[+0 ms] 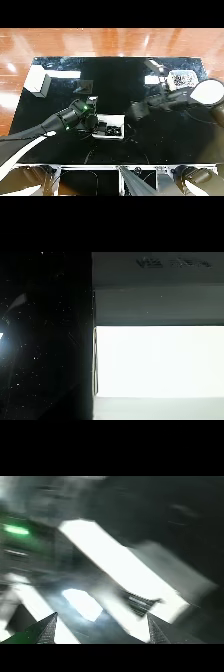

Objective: Fold the box and place the chain.

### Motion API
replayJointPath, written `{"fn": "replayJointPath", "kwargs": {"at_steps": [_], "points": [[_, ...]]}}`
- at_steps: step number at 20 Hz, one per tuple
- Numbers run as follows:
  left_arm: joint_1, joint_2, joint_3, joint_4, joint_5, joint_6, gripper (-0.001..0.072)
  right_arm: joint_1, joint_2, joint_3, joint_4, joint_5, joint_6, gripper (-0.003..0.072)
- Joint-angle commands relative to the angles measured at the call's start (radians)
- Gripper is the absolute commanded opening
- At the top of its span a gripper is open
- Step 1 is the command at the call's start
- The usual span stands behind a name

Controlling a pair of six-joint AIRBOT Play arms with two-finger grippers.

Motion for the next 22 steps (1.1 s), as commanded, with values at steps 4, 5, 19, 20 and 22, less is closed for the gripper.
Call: {"fn": "replayJointPath", "kwargs": {"at_steps": [4, 5, 19, 20, 22], "points": [[0.001, 0.000, 0.001, -0.001, -0.003, 0.000, 0.0023, -0.234, 0.032, -0.152, -0.227, 0.142, 0.022, 0.0656], [0.001, 0.000, 0.001, -0.004, -0.003, 0.000, 0.0023, -0.233, 0.032, -0.192, -0.213, 0.135, 0.022, 0.0656], [0.006, 0.055, 0.173, 0.005, 0.286, 0.226, 0.0474, -0.233, 0.031, -0.304, -0.132, 0.013, 0.012, 0.0658], [0.010, 0.081, 0.171, 0.018, 0.329, 0.269, 0.0474, -0.233, 0.030, -0.271, -0.132, 0.002, 0.023, 0.0658], [0.020, 0.160, 0.156, 0.068, 0.382, 0.326, 0.0473, -0.233, 0.017, -0.183, -0.131, -0.013, 0.043, 0.0658]]}}
